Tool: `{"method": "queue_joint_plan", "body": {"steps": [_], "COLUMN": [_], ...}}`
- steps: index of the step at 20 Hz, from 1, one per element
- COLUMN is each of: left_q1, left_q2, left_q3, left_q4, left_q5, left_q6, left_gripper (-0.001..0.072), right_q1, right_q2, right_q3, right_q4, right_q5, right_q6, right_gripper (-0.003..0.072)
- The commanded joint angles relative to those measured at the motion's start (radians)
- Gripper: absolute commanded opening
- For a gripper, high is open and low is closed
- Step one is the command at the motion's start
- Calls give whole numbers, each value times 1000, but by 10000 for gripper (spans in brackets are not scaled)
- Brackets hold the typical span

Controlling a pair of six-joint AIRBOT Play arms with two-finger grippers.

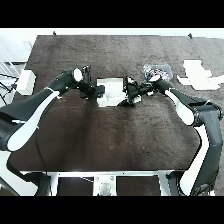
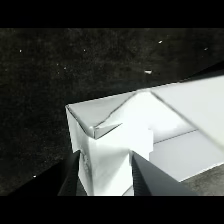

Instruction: Fold the box and place the chain.

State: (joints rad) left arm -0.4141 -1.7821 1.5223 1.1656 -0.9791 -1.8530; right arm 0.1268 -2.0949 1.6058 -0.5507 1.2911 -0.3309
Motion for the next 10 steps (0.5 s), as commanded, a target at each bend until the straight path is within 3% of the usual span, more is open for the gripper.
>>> {"method": "queue_joint_plan", "body": {"steps": [1,10], "left_q1": [-22,-85], "left_q2": [-29,-113], "left_q3": [66,225], "left_q4": [96,261], "left_q5": [-64,-236], "left_q6": [-75,-231], "left_gripper": [394,394], "right_q1": [0,0], "right_q2": [1,1], "right_q3": [0,0], "right_q4": [0,0], "right_q5": [0,0], "right_q6": [0,0], "right_gripper": [586,586]}}
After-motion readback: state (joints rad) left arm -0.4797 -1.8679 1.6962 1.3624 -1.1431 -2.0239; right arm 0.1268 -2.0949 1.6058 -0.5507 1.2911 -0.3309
